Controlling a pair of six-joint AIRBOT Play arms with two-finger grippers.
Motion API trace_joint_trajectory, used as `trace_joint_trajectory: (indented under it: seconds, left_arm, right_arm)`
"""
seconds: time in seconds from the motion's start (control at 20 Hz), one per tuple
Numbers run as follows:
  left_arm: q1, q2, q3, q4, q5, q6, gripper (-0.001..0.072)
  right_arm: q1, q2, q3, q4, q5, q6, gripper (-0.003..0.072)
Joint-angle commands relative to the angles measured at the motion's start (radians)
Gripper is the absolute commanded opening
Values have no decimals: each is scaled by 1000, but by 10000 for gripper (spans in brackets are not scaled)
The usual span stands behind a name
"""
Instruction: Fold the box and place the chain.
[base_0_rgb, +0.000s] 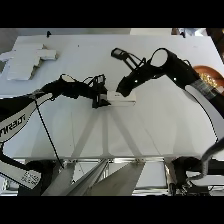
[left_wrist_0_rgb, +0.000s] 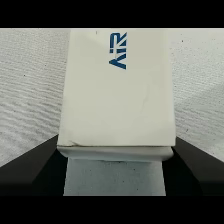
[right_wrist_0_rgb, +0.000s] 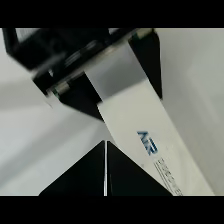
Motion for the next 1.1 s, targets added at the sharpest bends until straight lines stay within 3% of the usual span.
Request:
trace_joint_trajectory:
  seconds: [0.0,0.3,0.7,1.05]
  left_arm:
    - [0,0,0,0,1,0,501]
    - [0,0,0,0,1,0,501]
    - [0,0,0,0,1,0,501]
    - [1,0,0,0,1,0,501]
  right_arm:
    - [-50,1,-60,254,-80,16,12]
    - [-21,-89,-165,305,-121,18,12]
    - [-10,-140,-168,305,-155,22,11]
    - [17,-151,-168,200,-124,71,10]
